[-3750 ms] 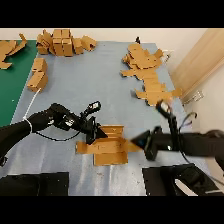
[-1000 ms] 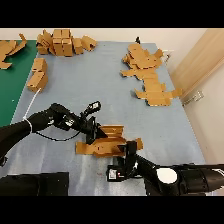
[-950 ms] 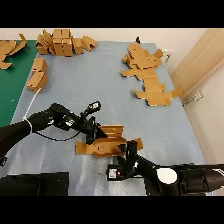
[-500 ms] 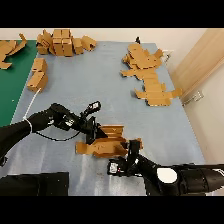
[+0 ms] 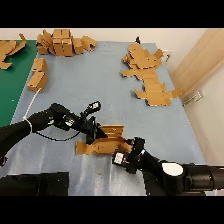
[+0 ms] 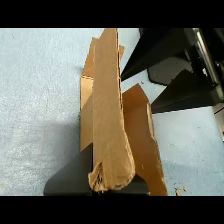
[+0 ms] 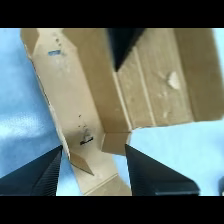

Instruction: Fold the box.

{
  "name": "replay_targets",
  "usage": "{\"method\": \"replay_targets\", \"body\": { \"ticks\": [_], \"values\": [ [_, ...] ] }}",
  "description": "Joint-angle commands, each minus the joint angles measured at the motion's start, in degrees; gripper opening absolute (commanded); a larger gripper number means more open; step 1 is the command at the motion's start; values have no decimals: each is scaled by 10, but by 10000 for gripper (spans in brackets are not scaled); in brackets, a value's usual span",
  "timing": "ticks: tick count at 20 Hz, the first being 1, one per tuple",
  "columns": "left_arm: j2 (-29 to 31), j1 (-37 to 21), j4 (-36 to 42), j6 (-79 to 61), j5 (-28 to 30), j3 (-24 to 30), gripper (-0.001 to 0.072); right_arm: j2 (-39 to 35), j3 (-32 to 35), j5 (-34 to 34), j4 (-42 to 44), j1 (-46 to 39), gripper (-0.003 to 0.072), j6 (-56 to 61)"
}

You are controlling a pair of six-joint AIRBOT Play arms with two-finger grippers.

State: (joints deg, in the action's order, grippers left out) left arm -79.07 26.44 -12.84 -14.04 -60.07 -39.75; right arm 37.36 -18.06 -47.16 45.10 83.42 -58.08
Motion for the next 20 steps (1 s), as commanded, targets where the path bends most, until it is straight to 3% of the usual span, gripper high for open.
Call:
{"method": "replay_targets", "body": {
  "ticks": [1,6,10,15,20],
  "values": [
    [0,0,0,0,0,-1,13,-44,21,72,21,-56,609,-59],
    [0,0,0,0,0,-1,13,-53,27,170,173,-188,609,-260],
    [0,0,0,0,0,-1,13,-52,27,215,363,-300,609,-455],
    [0,0,0,0,0,-1,12,-19,22,197,687,-404,609,-826],
    [0,0,0,0,0,-1,13,55,-24,126,795,-458,608,-977]
  ]
}}
